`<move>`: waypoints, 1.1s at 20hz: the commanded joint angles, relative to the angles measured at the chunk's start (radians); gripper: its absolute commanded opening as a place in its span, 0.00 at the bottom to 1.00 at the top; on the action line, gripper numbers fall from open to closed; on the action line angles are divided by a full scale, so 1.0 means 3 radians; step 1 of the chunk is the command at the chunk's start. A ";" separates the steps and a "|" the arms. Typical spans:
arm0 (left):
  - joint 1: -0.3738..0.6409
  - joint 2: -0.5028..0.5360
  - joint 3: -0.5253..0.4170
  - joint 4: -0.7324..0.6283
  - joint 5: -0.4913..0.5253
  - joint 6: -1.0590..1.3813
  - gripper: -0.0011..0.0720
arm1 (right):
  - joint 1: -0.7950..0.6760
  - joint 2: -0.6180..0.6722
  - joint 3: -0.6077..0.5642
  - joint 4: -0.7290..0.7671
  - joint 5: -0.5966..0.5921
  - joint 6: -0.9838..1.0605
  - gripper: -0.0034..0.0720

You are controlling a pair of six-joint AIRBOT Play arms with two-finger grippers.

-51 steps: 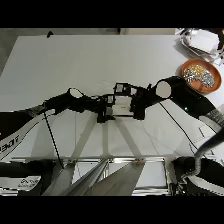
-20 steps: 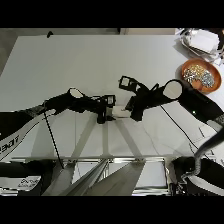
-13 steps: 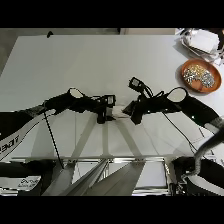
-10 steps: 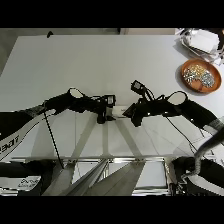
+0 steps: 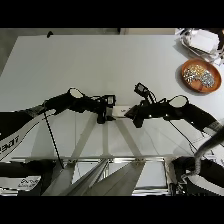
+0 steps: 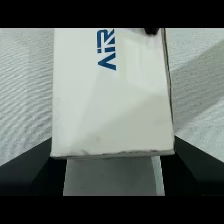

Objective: Fold the box and place the chain.

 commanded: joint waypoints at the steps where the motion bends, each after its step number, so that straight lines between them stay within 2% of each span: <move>1: 0.0000 0.0001 -0.0001 0.0000 0.0000 -0.0001 0.39 | -0.0003 -0.0008 -0.0045 -0.0090 -0.0069 -0.0014 0.05; 5: 0.0000 0.0001 -0.0001 0.0000 0.0000 -0.0001 0.39 | 0.0033 -0.0229 -0.0045 -0.0072 -0.0094 -0.0004 0.05; 8: 0.0000 0.0001 -0.0001 0.0000 0.0000 -0.0001 0.39 | 0.0066 -0.0203 -0.0039 -0.0046 -0.0104 -0.0013 0.05; 12: 0.0000 0.0001 -0.0001 0.0000 0.0000 -0.0001 0.39 | 0.0064 0.0142 0.0018 -0.0050 -0.0150 -0.0011 0.05; 16: 0.0000 0.0001 -0.0001 0.0000 0.0000 -0.0001 0.39 | 0.0064 0.0636 0.0315 -0.0168 -0.0153 0.0217 0.06; 17: 0.0000 0.0001 -0.0001 0.0000 0.0000 -0.0001 0.39 | 0.0062 0.0749 0.0404 -0.0331 -0.0169 0.0404 0.06; 19: 0.0000 0.0001 -0.0001 0.0000 0.0000 -0.0001 0.39 | 0.0062 0.0945 0.0593 -0.0974 -0.0169 0.1091 0.06; 22: 0.0000 0.0001 -0.0001 0.0000 0.0001 -0.0001 0.39 | 0.0064 0.1136 0.0711 -0.2389 0.0131 0.2482 0.06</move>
